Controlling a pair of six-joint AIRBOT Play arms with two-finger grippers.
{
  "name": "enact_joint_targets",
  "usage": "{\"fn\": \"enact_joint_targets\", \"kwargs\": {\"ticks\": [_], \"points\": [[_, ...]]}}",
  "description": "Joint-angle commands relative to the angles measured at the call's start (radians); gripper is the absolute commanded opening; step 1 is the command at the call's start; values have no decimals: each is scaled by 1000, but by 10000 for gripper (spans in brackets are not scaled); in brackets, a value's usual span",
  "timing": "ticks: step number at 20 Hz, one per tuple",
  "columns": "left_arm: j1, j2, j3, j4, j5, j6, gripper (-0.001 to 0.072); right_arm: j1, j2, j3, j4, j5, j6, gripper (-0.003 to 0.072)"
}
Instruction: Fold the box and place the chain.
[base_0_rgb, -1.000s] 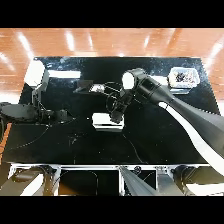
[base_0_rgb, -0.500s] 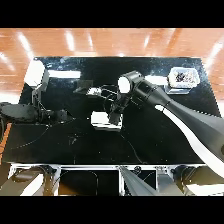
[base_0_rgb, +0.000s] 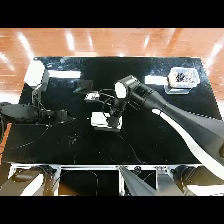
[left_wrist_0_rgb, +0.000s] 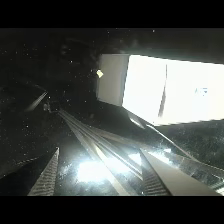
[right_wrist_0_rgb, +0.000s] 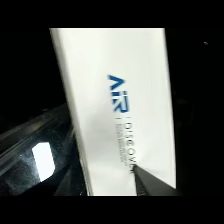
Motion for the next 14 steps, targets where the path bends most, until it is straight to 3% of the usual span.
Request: {"fn": "enact_joint_targets", "kwargs": {"ticks": [1, 5, 9, 11, 12, 13, 14], "points": [[0, -1, 0, 0, 2, 0, 610, 6, 0, -6, -4, 5, 23, 506], [0, -1, 0, 0, 2, 0, 610, 0, 12, 2, -6, 4, 61, 506], [0, -1, 0, 0, 2, 16, 610, -57, 89, 13, 9, 3, 263, 477], [0, -1, 0, 0, 2, 28, 610, -111, 150, -5, 71, -1, 392, 240], [0, -1, 0, 0, 0, 37, 610, -139, 190, -42, 142, -40, 415, 165], [0, -1, 0, 0, -1, 41, 610, -160, 230, -98, 193, -101, 489, 30], [0, -1, 0, 0, -2, 41, 610, -170, 270, -165, 211, -174, 573, 30]]}}
